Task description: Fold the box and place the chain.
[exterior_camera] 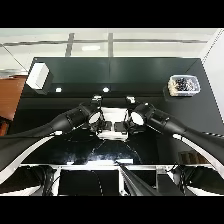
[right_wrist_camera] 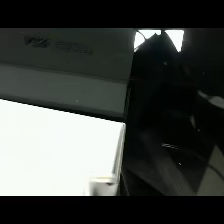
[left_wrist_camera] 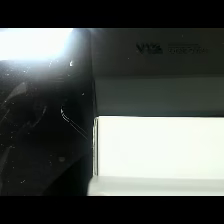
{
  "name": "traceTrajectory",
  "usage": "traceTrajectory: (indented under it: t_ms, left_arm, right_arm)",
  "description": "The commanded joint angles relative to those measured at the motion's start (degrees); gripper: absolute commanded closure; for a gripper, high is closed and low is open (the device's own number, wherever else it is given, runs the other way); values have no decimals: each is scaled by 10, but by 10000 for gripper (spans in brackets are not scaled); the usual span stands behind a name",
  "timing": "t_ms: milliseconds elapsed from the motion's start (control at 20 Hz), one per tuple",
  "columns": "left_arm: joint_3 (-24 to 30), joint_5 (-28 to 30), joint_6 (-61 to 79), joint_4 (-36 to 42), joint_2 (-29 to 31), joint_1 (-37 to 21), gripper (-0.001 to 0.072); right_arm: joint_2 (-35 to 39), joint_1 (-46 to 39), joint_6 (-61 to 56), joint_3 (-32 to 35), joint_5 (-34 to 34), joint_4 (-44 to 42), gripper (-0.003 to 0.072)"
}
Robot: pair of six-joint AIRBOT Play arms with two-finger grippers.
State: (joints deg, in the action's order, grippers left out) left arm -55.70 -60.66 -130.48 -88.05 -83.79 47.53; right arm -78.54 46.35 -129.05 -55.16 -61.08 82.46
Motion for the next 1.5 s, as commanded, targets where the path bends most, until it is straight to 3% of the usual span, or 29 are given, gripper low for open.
traceTrajectory:
  t_ms: [0, 150, 250, 1450]
  left_arm:
    - [0, 0, 0, 0, 0, 0, 680]
    - [0, -1, 0, 0, 0, 0, 680]
    - [0, -1, 0, 0, 0, 0, 680]
    - [0, 0, 0, 1, 0, 0, 680]
  right_arm:
    - [-29, 13, -2, -39, -45, 35, 448]
    - [-44, 17, -6, -52, -59, 36, 449]
    - [-44, 19, -10, -52, -64, 38, 499]
    - [-62, 20, -34, -52, -53, 46, 498]
